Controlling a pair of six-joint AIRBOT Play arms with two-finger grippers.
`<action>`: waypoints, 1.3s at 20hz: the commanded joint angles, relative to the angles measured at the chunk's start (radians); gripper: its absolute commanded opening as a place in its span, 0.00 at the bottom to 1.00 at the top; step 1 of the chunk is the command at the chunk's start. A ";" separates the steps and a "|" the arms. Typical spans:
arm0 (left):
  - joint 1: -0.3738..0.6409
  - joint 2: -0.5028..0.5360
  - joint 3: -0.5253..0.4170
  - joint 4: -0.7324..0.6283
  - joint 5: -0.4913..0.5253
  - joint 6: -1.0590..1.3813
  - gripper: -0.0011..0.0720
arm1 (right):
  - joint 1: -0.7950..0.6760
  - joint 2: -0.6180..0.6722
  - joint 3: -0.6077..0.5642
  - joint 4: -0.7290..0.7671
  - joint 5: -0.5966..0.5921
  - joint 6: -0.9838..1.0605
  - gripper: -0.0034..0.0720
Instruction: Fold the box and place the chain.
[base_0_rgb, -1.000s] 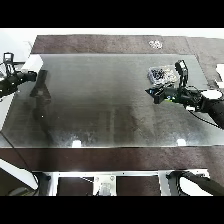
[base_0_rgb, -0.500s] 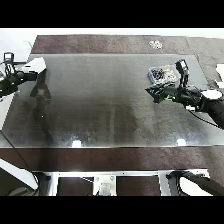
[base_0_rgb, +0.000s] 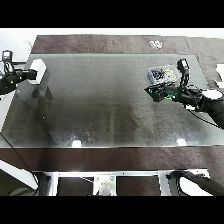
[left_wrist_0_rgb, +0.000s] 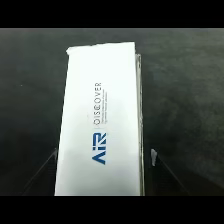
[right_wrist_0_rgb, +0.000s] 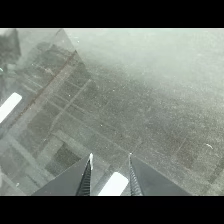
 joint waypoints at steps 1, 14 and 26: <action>0.000 0.064 0.000 0.057 -0.085 -0.028 1.00 | -0.002 0.000 0.000 0.004 -0.005 0.000 0.46; -0.060 0.491 -0.243 0.153 -0.357 -0.119 0.03 | 0.000 0.078 -0.001 0.052 -0.011 0.000 0.05; -0.079 0.981 -0.989 -0.339 -0.254 0.461 0.03 | -0.002 0.490 -0.358 0.044 -0.197 -0.004 0.05</action>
